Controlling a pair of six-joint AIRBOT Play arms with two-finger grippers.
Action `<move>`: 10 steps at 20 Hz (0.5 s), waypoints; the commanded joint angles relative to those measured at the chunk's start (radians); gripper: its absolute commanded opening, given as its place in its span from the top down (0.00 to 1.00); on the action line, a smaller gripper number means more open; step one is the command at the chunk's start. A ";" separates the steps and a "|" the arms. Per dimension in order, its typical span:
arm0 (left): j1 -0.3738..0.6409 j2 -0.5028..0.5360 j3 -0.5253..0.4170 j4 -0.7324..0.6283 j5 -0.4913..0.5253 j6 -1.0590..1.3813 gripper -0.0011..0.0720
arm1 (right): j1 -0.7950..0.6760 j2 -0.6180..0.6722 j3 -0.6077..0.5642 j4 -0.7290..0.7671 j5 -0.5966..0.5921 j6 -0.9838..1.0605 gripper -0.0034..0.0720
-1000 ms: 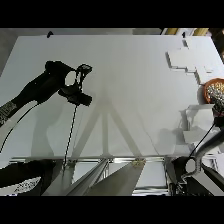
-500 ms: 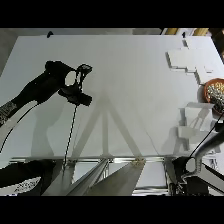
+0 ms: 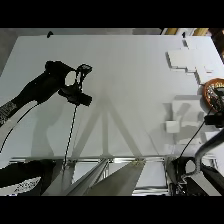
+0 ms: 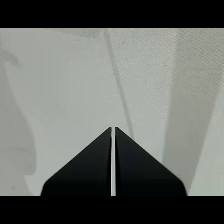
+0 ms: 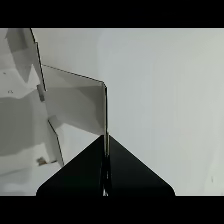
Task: Fold the box and place the chain.
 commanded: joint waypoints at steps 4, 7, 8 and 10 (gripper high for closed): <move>0.001 0.000 0.000 0.000 0.001 0.000 0.95 | 0.325 0.151 -0.020 0.409 0.034 -0.002 0.94; 0.001 -0.001 0.000 0.000 0.031 0.000 0.95 | 0.434 0.161 -0.083 0.532 -0.049 0.048 0.94; 0.001 0.000 0.000 -0.009 0.056 -0.005 0.95 | 0.474 0.161 -0.106 0.560 -0.069 0.065 0.94; 0.000 -0.001 0.000 -0.050 0.109 0.033 0.95 | 0.552 0.161 -0.129 0.585 -0.095 0.083 0.94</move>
